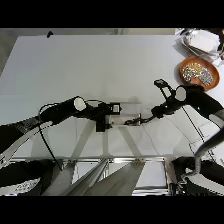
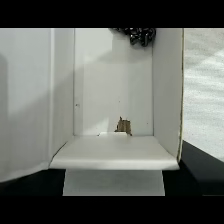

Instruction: Fold the box and place the chain.

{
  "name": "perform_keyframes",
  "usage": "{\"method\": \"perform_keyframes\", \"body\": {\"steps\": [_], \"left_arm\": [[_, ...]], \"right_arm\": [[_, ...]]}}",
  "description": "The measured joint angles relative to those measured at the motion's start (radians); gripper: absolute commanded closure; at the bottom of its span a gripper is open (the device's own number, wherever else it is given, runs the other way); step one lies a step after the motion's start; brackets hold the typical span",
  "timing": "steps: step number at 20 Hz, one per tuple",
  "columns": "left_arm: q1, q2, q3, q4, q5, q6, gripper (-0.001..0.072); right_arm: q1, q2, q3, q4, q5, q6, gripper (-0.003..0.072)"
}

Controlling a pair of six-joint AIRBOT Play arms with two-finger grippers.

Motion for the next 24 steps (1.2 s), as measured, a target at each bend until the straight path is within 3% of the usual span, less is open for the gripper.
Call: {"method": "perform_keyframes", "body": {"steps": [9,10,12,13,14,20,24], "left_arm": [[0.000,0.000,0.000,0.000,0.000,0.000,0.0498],[0.000,0.000,0.000,0.000,0.000,0.000,0.0498],[0.000,0.000,0.000,0.000,0.000,0.000,0.0498],[0.000,0.000,0.000,0.000,0.000,0.000,0.0498],[0.000,0.000,0.000,0.000,0.000,0.000,0.0498],[0.000,0.000,0.000,0.000,0.000,0.000,0.0498],[0.000,0.000,0.000,0.000,0.000,0.000,0.0498]], "right_arm": [[0.000,-0.041,0.000,0.000,-0.027,0.036,0.0475],[0.000,-0.043,-0.002,0.001,-0.030,0.036,0.0527],[0.000,-0.048,-0.003,0.006,-0.032,0.039,0.0549],[0.001,-0.054,-0.004,0.008,-0.031,0.039,0.0636],[0.005,-0.061,-0.004,0.007,-0.027,0.039,0.0666],[0.027,-0.056,-0.007,-0.001,-0.031,0.034,0.0666],[0.031,0.059,-0.008,0.000,-0.007,0.020,0.0667]]}}
